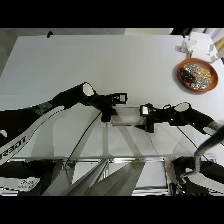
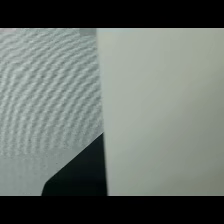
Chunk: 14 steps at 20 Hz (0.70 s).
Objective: Fold the box and place the chain.
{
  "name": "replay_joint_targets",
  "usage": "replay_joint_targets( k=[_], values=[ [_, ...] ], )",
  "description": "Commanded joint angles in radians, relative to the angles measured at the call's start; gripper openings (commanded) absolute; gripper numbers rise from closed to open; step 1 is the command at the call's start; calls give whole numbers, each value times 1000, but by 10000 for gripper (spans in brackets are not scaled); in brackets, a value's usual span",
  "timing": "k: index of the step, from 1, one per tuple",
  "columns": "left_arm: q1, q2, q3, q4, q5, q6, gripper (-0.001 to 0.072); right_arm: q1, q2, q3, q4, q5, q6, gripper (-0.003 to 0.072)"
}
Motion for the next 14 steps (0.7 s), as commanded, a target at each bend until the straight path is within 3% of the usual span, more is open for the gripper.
replay_joint_targets(
  k=[1, 3, 9, 14],
  values=[
    [0, 0, 0, 3, 1, 0, 12, -1, 1, 1, 37, 16, 3, 697],
    [0, 0, 0, 3, 1, 0, 12, -1, 1, 1, 37, 23, 3, 676],
    [0, 0, 0, 3, 1, 0, 12, -1, 1, 1, -33, 10, 3, 402],
    [0, 0, 0, 3, 1, 0, 12, -1, 1, 1, -57, 2, 2, 401]
  ],
)
